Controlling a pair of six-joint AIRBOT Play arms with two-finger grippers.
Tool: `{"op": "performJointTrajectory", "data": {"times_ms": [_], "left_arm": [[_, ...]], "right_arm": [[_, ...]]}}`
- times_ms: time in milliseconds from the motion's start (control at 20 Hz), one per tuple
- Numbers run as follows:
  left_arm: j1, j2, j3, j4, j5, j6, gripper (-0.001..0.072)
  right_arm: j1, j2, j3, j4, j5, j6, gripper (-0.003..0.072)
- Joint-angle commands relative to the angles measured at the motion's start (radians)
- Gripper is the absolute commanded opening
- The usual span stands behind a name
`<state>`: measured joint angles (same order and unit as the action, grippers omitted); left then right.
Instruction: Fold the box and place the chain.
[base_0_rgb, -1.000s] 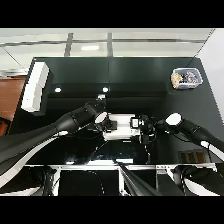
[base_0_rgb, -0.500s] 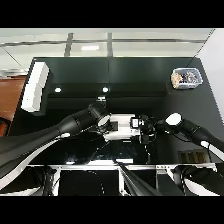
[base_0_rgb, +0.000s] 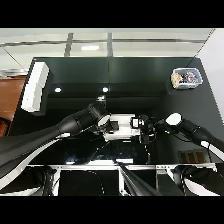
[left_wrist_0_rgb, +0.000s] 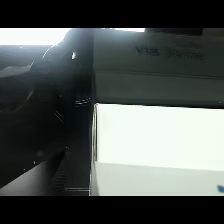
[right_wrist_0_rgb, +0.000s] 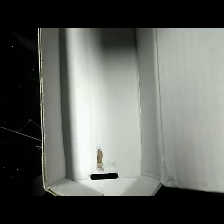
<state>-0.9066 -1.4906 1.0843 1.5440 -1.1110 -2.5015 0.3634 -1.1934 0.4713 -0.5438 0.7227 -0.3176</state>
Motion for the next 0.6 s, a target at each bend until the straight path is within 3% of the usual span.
{"op": "performJointTrajectory", "data": {"times_ms": [0, 100, 150, 350, 400, 450, 500, 550], "left_arm": [[0.0, 0.0, 0.001, 0.025, -0.025, 0.002, 0.0258], [0.0, 0.0, 0.001, 0.039, -0.015, 0.002, 0.0128], [0.0, 0.0, 0.001, 0.039, -0.011, 0.003, 0.002], [0.0, 0.0, 0.001, 0.042, -0.015, 0.055, 0.0023], [0.002, 0.0, 0.001, 0.048, -0.016, 0.056, 0.0023], [0.004, 0.0, 0.001, 0.05, -0.016, 0.059, 0.0023], [0.007, 0.0, 0.001, 0.049, -0.016, 0.061, 0.0023], [0.013, 0.0, 0.004, 0.049, -0.018, 0.066, 0.0024]], "right_arm": [[0.0, -0.001, 0.0, 0.0, 0.0, 0.0, 0.019], [0.0, -0.001, 0.0, 0.0, 0.0, 0.0, 0.019], [0.0, -0.001, 0.0, 0.0, 0.0, 0.0, 0.019], [0.0, -0.001, 0.0, 0.001, -0.001, 0.0, 0.0193], [0.0, -0.001, 0.0, 0.002, -0.004, 0.023, 0.0311], [0.0, 0.0, 0.0, 0.002, -0.024, 0.064, 0.0553], [-0.002, 0.001, 0.0, -0.001, -0.049, 0.086, 0.0718], [-0.01, 0.008, 0.0, -0.011, -0.053, 0.093, 0.0719]]}}
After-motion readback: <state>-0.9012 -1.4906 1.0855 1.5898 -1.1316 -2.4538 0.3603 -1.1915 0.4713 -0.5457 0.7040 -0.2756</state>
